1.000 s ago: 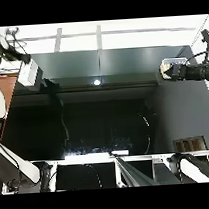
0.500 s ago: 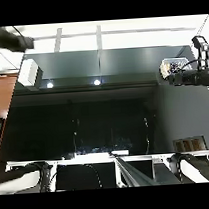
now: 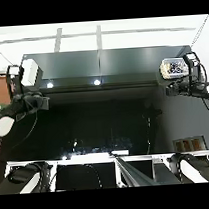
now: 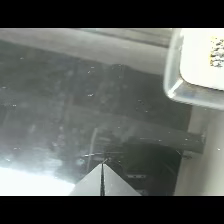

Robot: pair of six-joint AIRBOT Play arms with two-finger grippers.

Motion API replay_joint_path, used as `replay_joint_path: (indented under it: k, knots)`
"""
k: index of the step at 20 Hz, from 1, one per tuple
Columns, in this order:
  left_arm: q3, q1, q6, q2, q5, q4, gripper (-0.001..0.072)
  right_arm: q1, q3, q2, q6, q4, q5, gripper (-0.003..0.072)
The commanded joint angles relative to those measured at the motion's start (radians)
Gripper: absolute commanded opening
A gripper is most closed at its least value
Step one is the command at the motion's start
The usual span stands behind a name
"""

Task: Fold the box and place the chain.

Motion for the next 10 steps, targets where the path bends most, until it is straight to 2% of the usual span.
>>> replay_joint_path:
  k: [1,10]
  knots:
    - [-0.070,0.004,-0.025,0.057,0.079,-0.032,0.0029,0.001,-0.008,0.002,-0.003,-0.016,-0.013,0.0015]
    - [-0.070,0.004,-0.025,0.056,0.097,-0.032,0.0029,0.001,-0.008,0.002,-0.003,-0.016,-0.013,0.0014]
